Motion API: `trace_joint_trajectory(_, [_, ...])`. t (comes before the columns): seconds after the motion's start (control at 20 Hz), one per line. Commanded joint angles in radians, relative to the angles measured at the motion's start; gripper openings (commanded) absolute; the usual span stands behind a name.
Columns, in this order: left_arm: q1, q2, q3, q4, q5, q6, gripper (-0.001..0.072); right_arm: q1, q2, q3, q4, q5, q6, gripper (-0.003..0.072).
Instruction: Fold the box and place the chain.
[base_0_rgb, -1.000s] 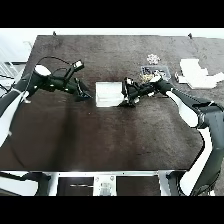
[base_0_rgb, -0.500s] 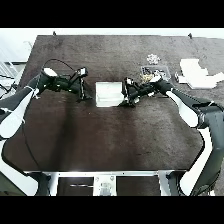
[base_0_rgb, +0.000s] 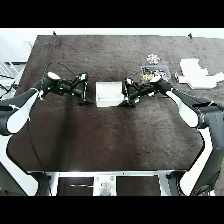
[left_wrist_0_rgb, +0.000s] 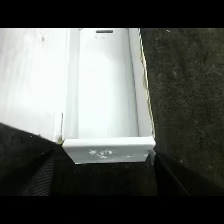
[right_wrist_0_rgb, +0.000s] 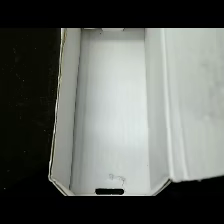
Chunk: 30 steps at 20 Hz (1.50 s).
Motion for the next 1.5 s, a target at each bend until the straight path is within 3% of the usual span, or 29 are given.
trace_joint_trajectory(0.0, [0.0, -0.011, 0.001, 0.0, 0.014, 0.03, 0.072, 0.001, 0.001, 0.0, 0.0, 0.0, 0.0, 0.0576])
trace_joint_trajectory(0.95, [-0.002, -0.014, 0.0, -0.036, 0.058, 0.084, 0.072, 0.001, 0.001, 0.0, 0.0, 0.0, 0.0, 0.0576])
trace_joint_trajectory(1.45, [-0.007, -0.056, 0.013, -0.019, 0.01, 0.074, 0.072, 0.001, 0.001, 0.0, 0.0, 0.0, 0.0, 0.0576])
